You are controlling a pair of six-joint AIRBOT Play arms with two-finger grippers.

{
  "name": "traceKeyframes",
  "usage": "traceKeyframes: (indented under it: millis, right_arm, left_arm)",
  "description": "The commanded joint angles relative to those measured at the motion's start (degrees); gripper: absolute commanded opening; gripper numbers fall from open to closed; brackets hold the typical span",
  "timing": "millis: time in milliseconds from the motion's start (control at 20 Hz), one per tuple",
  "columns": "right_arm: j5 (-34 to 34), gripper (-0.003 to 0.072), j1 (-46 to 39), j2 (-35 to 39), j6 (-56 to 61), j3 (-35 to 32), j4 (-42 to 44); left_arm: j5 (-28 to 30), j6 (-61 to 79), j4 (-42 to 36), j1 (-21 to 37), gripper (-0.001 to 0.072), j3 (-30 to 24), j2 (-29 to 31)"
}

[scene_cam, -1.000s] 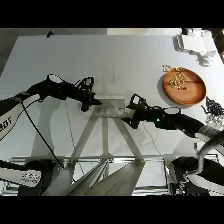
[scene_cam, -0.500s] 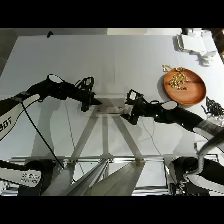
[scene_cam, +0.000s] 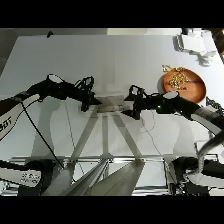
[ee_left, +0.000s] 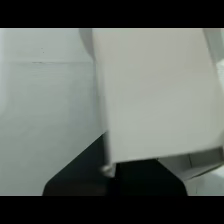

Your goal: Fold the box and place the chain.

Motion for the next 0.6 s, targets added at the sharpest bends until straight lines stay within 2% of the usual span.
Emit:
traceKeyframes:
  millis: [0,100,250,400,550]
  right_arm:
    - [2.1,0.0695,-0.6,-0.7,8.1,1.8,-7.1]
    - [2.2,0.0695,-0.6,-0.7,12.1,1.8,-9.8]
    - [2.3,0.0689,-0.6,-0.7,11.0,1.8,-9.8]
    - [3.1,0.0687,-0.9,-1.2,3.4,1.9,-9.0]
    - [5.2,0.0688,-1.9,-2.8,1.9,3.5,-6.6]
  left_arm:
    - [0.0,0.0,0.0,0.0,0.0009,0.0,0.0]
    - [0.0,0.0,0.0,0.0,0.0009,0.0,0.0]
    - [0.0,0.0,0.0,0.0,0.0009,0.0,0.0]
    - [0.0,0.0,0.0,0.0,0.0009,0.0,0.0]
    - [0.0,0.0,0.0,0.0,0.0009,0.0,0.0]
